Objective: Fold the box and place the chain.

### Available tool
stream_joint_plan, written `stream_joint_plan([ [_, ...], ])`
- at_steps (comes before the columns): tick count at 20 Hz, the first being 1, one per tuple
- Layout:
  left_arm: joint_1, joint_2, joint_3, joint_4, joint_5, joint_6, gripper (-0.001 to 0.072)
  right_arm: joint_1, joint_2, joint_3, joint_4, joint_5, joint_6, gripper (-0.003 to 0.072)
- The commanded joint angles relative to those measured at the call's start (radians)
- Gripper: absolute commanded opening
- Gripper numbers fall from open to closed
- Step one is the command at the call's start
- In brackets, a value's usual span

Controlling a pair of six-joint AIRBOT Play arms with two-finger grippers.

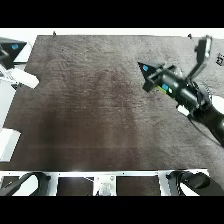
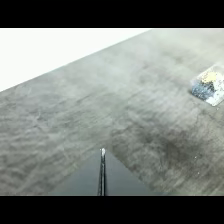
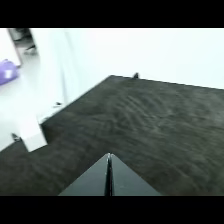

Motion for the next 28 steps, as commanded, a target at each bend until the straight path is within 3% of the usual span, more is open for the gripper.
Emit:
stream_joint_plan([
  [1,-0.014,0.203,-0.262,-0.054,0.222,0.092,0.0018,0.06,0.173,-0.16,-0.006,-0.306,-0.002,0.0008],
  [7,-0.252,0.409,-0.632,-0.063,0.544,0.189,0.0018,0.084,0.327,-0.336,-0.006,-0.383,-0.013,0.0007],
  [12,-0.392,0.454,-0.8,-0.068,0.633,0.206,0.0017,0.089,0.401,-0.459,-0.006,-0.391,-0.061,0.0007],
  [16,-0.488,0.454,-0.863,-0.105,0.761,0.208,0.0018,0.089,0.418,-0.542,-0.006,-0.401,-0.09,0.0008],
  [28,-0.504,0.451,-0.897,-0.105,0.761,0.136,0.0022,0.087,0.417,-0.607,-0.006,-0.435,-0.094,0.001],
])
